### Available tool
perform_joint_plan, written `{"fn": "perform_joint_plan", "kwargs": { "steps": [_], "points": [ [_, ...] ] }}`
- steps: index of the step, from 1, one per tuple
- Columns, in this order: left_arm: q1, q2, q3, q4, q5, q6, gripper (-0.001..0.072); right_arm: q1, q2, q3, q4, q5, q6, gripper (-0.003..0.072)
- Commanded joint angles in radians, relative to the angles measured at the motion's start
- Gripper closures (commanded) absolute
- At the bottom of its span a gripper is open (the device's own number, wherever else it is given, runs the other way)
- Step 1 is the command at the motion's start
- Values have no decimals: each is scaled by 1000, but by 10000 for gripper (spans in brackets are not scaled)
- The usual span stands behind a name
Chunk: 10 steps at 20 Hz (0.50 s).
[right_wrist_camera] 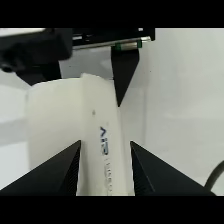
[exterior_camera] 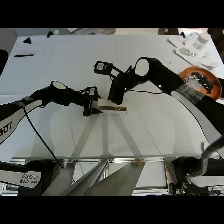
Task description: Fold the box and place the chain.
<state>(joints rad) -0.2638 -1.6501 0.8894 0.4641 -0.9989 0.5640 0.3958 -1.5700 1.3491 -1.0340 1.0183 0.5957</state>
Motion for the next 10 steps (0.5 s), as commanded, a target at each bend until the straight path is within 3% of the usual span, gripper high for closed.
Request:
{"fn": "perform_joint_plan", "kwargs": {
  "steps": [1,10],
  "points": [
    [0,0,0,0,0,0,364,9,6,-68,-14,-53,-21,308],
    [0,1,0,0,0,0,364,91,108,-162,-12,-250,-21,309]
  ]
}}
